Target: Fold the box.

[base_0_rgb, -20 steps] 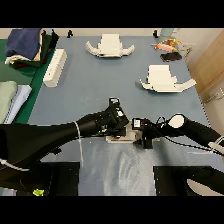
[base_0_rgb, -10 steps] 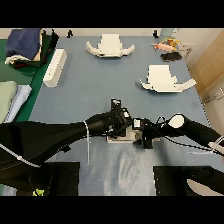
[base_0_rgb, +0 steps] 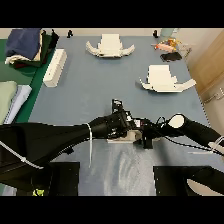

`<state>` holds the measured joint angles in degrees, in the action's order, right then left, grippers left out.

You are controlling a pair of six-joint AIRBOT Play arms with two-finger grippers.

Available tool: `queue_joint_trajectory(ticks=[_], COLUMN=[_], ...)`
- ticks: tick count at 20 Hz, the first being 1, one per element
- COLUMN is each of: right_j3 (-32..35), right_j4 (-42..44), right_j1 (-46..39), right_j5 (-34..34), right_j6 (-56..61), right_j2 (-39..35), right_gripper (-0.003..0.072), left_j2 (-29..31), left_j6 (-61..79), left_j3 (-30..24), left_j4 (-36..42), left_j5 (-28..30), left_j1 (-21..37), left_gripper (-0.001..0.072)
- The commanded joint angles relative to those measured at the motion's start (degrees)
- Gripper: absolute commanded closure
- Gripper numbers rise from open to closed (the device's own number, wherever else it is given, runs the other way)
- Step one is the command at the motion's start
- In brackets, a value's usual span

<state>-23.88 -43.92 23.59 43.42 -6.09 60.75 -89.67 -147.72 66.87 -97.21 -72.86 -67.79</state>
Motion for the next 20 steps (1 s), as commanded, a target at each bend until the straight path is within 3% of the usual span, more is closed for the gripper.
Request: queue_joint_trajectory(ticks=[1,4,8,9,10,14,15,20], right_j3=[0.02,0.02,0.02,0.02,0.02,0.02,0.02,0.02], right_j4=[0.00,0.00,0.00,0.00,0.00,0.00,0.00,0.00], right_j1=[0.04,0.04,0.04,0.04,0.04,0.04,0.04,0.04], right_j5=[0.00,0.00,0.00,0.00,0.00,0.00,0.00,0.00], right_j6=[0.02,0.02,0.02,0.02,0.02,0.02,0.02,0.02], right_j2=[-0.04,-0.04,-0.04,-0.04,-0.04,-0.04,-0.04,-0.07], right_gripper=[0.0182,0.0182,0.0182,0.0182,0.0182,0.0182,0.0182,0.0182], left_j2=[0.02,0.02,0.02,0.00,0.02,-0.46,-0.72,-1.01], left_j6=[-0.37,-0.35,-0.42,-0.42,-0.39,-0.61,-0.74,-5.14], left_j3=[1.01,2.40,2.51,2.51,2.51,2.45,2.47,2.49], left_j4=[-0.09,-0.17,-0.37,-0.61,-1.03,-1.66,-1.66,-1.64], left_j5=[-1.68,-4.55,-4.17,-4.11,-3.89,-1.40,-1.53,-2.43], left_j1=[-0.07,0.02,0.00,0.00,0.00,0.00,-0.04,-0.09], left_gripper=[0.0234,0.0215,0.0218,0.0294,0.0419,0.0490,0.0698,0.0691])
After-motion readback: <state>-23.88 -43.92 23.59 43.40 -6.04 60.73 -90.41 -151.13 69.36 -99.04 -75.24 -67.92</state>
